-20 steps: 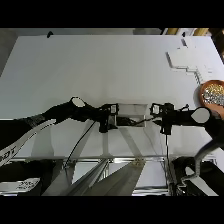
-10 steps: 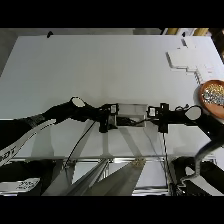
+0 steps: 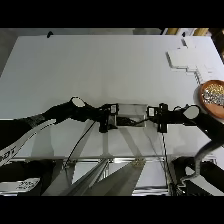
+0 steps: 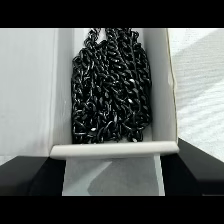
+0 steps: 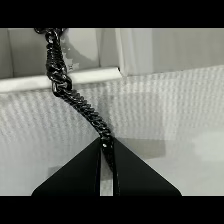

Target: Fold the box and place the chain.

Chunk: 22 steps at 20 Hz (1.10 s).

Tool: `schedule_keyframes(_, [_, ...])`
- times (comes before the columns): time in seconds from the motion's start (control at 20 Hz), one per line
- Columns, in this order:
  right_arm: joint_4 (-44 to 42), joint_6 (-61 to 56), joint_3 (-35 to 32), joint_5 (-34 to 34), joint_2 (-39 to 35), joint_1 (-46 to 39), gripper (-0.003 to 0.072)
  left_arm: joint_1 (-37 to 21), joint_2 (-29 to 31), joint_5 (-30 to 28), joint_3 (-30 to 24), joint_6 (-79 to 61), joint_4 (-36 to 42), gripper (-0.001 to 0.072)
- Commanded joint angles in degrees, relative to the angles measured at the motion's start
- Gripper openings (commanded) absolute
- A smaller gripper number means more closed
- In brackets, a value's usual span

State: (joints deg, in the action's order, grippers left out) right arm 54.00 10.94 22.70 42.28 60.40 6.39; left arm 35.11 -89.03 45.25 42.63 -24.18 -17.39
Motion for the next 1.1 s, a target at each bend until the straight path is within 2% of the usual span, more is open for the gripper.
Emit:
schedule_keyframes(0.0, [0.24, 0.04, 0.0, 4.09, -3.45, -0.02, 0.0021, 0.0, 0.0, -0.02, 0.0, 0.0, 0.0, 0.0082])
schedule_keyframes(0.3, [-2.43, -0.39, 0.0, 12.2, -18.01, -0.02, 0.002, 0.0, 0.0, -0.02, 0.0, 0.0, 0.0, 0.0082])
schedule_keyframes(0.4, [-8.39, -0.39, 0.0, 15.26, -21.97, -0.02, 0.0021, 0.0, 0.0, -0.02, 0.0, 0.0, 0.0, 0.0082])
schedule_keyframes(0.55, [-24.13, -0.35, 0.0, 16.85, -23.65, 0.0, 0.0021, 0.0, 0.0, -0.02, 0.0, 0.0, 0.0, 0.0082])
schedule_keyframes(0.65, [-31.78, -0.35, 0.0, 13.0, -23.32, 2.14, 0.0021, 0.0, 0.0, -0.02, 0.0, 0.0, -0.02, 0.0082])
schedule_keyframes(0.8, [-38.71, -0.35, 0.0, 2.62, -21.22, 11.54, 0.0021, 0.0, 0.0, -0.02, 0.0, 0.0, 0.0, 0.0082])
schedule_keyframes(0.95, [-39.87, -0.37, 0.0, -9.86, -16.26, 21.53, 0.0022, 0.0, 0.0, -0.02, 0.0, 0.0, 0.0, 0.0082])
schedule_keyframes(1.05, [-39.85, -0.39, 0.0, -12.7, -12.7, 24.65, 0.0022, 0.0, 0.0, -0.02, 0.0, 0.0, 0.0, 0.0082])
